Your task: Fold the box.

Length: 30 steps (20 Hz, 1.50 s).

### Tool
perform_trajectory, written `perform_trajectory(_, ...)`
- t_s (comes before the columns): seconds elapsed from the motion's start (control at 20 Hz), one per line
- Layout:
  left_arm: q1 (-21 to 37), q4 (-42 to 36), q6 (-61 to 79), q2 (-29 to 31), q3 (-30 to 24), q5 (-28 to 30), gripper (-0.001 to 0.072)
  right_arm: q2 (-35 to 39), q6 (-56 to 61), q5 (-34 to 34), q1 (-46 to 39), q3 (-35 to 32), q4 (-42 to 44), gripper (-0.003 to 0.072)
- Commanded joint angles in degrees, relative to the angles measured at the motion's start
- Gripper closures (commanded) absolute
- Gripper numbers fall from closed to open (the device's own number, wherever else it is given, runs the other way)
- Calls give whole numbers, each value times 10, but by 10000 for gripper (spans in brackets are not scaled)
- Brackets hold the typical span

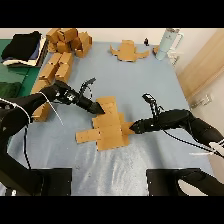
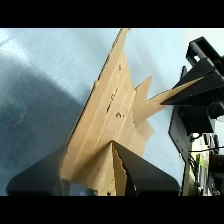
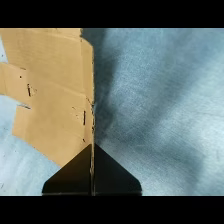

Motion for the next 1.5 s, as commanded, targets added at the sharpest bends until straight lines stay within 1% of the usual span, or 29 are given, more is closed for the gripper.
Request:
perform_trajectory(0.0,-2,3,0,0,9,-7,354,0,0,-3,0,0,-2,683)
perform_trajectory(0.25,-17,12,2,0,9,-21,357,0,0,-2,0,0,-4,684)
perform_trajectory(0.35,-24,28,2,0,9,-21,427,0,0,-2,0,0,-4,684)
perform_trajectory(0.4,-25,28,3,0,9,-21,427,0,1,-2,0,0,-4,683)
perform_trajectory(0.45,-25,28,3,0,9,-24,470,0,1,-2,0,0,-4,683)
perform_trajectory(0.5,-25,28,7,0,9,-30,495,0,2,-2,0,0,-4,683)
perform_trajectory(0.55,-25,28,8,0,9,-31,496,0,2,-2,0,0,-4,683)
perform_trajectory(0.6,-25,28,11,0,9,-33,560,0,2,0,0,0,-4,683)
perform_trajectory(0.65,-25,28,24,0,9,-36,605,0,2,1,0,0,-4,683)
perform_trajectory(0.85,-25,28,33,0,18,-35,608,0,2,4,0,0,-4,682)
perform_trajectory(0.9,-25,28,37,0,23,-35,697,0,2,9,0,0,-4,681)
perform_trajectory(0.95,-26,26,41,0,28,-35,697,0,2,13,0,0,-4,681)
perform_trajectory(1.0,-26,24,50,0,32,-35,698,0,2,19,0,0,-4,635)
perform_trajectory(1.1,-26,24,61,0,39,-35,698,0,7,35,0,0,-5,333)
perform_trajectory(1.15,-26,24,68,0,40,-35,698,0,7,49,-1,0,-7,288)
perform_trajectory(1.3,-29,25,99,0,40,-36,698,0,38,105,-8,10,-45,288)
perform_trajectory(1.45,-41,25,139,2,40,-51,698,0,108,111,-59,59,-115,288)
